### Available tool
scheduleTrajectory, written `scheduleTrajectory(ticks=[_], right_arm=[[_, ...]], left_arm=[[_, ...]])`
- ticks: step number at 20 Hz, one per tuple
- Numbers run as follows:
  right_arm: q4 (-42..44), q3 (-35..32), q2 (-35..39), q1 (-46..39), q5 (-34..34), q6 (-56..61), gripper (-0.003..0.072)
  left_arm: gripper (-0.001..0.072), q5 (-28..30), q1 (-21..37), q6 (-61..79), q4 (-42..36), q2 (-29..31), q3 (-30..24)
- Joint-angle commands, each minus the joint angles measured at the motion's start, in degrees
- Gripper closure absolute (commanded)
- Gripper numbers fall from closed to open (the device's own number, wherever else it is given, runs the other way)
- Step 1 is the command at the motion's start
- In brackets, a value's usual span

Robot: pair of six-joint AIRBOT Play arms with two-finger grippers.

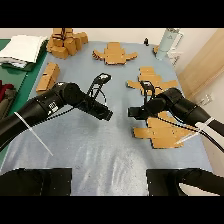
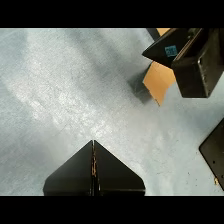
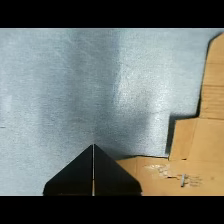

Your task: Fold the box.

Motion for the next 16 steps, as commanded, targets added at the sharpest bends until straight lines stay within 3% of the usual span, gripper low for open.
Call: scheduleTrajectory(ticks=[1,14,16], right_arm=[[0.04,0.04,0.0,-0.02,0.02,0.02,0.0679],[0.33,0.04,-0.07,-0.02,2.01,0.28,0.0679],[5.53,0.04,-0.07,-0.02,2.23,2.05,0.0678]], left_arm=[[0.0697,0.02,0.02,0.0,0.02,-0.02,0.02],[0.0698,0.02,0.02,0.0,0.02,-0.02,0.02],[0.0698,0.04,0.02,0.0,0.02,-0.02,0.02]])
